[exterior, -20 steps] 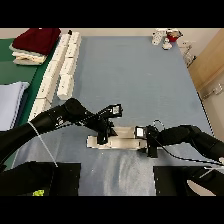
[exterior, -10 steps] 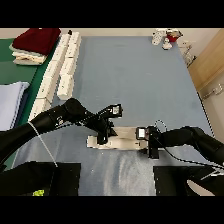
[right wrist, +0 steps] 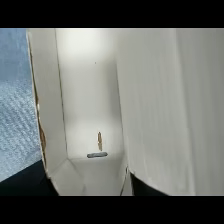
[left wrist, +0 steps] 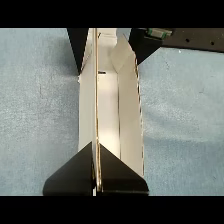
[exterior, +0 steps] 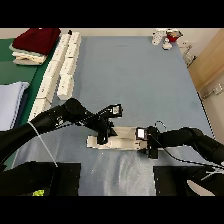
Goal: Fold the box.
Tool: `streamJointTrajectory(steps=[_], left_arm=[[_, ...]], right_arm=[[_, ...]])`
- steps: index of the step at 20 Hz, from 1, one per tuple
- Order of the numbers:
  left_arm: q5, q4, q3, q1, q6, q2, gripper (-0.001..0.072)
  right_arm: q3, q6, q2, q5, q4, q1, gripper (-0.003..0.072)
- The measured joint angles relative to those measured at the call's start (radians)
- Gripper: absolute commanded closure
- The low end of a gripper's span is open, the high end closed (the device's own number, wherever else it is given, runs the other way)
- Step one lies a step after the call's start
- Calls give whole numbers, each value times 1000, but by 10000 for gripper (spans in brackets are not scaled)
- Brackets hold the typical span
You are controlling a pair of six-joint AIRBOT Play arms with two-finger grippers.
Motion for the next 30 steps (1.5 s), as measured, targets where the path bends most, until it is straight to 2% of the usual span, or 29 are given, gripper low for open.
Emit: streamJointTrajectory(steps=[4,5,10,11,12,13,14,15,30], left_arm=[[0,0,0,0,0,0,696],[0,0,0,0,0,0,696],[0,0,0,0,0,0,696],[0,0,0,0,0,0,696],[0,0,0,0,0,0,696],[0,0,0,0,0,0,696],[0,0,0,0,0,0,696],[0,0,0,0,0,0,696],[0,0,0,0,0,0,696]], right_arm=[[0,-5,14,-2,5,0,70],[0,-5,16,-3,8,0,0],[0,-5,18,-6,22,5,-3],[0,-5,18,-6,23,5,5],[0,-5,15,-6,24,5,69],[0,-5,10,-6,25,5,94],[0,-5,5,-4,25,6,163],[0,-5,-2,0,26,5,175],[12,-5,-18,1,18,6,177]])
